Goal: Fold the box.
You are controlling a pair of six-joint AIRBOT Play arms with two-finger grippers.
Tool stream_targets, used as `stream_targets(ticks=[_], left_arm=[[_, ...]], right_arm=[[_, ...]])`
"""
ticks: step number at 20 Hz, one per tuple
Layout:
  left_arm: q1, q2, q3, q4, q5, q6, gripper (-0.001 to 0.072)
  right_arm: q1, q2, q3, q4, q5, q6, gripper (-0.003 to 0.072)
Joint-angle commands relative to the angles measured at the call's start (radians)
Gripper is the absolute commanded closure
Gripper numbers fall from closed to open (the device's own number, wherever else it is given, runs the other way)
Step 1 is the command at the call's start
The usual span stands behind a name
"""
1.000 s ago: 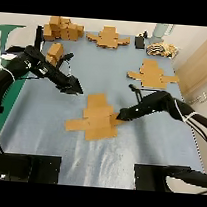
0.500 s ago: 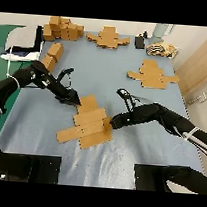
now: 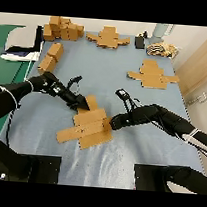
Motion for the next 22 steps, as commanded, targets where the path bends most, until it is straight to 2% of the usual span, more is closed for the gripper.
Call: stream_targets(ticks=[1, 7, 12, 14, 22], left_arm=[[0.006, -0.022, 0.000, -0.075, -0.083, 0.069, 0.0361], [0.099, -0.022, 0.012, -0.075, -0.188, 0.066, 0.0356], [0.085, -0.022, 0.011, -0.074, -0.210, 0.085, 0.0364], [0.079, -0.022, 0.011, -0.063, -0.213, 0.098, 0.0541], [0.063, -0.022, 0.011, -0.037, -0.222, 0.116, 0.0535]], right_arm=[[0.002, 0.001, 0.000, -0.007, -0.008, 0.001, 0.0684], [0.002, 0.001, 0.000, -0.019, -0.008, 0.001, 0.0684], [0.002, 0.001, 0.000, -0.021, -0.007, 0.008, 0.0683], [0.002, 0.001, 0.000, -0.021, -0.007, 0.009, 0.0683], [0.002, 0.001, 0.000, -0.029, -0.007, 0.020, 0.0683]])
